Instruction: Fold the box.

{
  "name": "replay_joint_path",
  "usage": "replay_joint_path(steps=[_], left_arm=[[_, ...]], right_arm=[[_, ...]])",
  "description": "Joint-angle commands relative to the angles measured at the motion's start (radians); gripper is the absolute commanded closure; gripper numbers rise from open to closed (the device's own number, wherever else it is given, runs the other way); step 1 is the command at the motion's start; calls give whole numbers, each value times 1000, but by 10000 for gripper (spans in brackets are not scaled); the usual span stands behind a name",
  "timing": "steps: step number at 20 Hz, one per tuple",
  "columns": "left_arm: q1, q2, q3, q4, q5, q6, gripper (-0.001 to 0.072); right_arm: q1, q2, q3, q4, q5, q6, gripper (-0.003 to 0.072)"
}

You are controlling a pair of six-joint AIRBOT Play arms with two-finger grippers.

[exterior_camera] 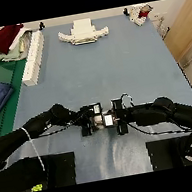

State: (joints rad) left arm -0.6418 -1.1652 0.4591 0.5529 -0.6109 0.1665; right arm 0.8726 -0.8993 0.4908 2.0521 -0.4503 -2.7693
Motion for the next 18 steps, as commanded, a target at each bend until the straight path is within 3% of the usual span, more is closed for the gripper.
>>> replay_joint_path(steps=[1, 4, 6, 14, 16, 18], left_arm=[[0, 0, 0, 0, 0, 1, 161], [0, 0, 0, 0, 0, 1, 160], [0, 0, 0, 0, 0, 1, 161], [0, 0, 0, 0, 0, 1, 161], [0, 0, 0, 0, 0, 1, 161], [0, 0, 0, 0, 0, 1, 161]], right_arm=[[0, -2, 0, -18, -10, 44, 581], [0, -2, 0, -19, -11, 50, 574], [0, -1, 0, -10, -19, 50, 394], [0, 17, 18, -9, -66, 51, 376], [0, 28, 21, -10, -73, 55, 169], [0, 33, 21, -10, -98, 58, 166]])
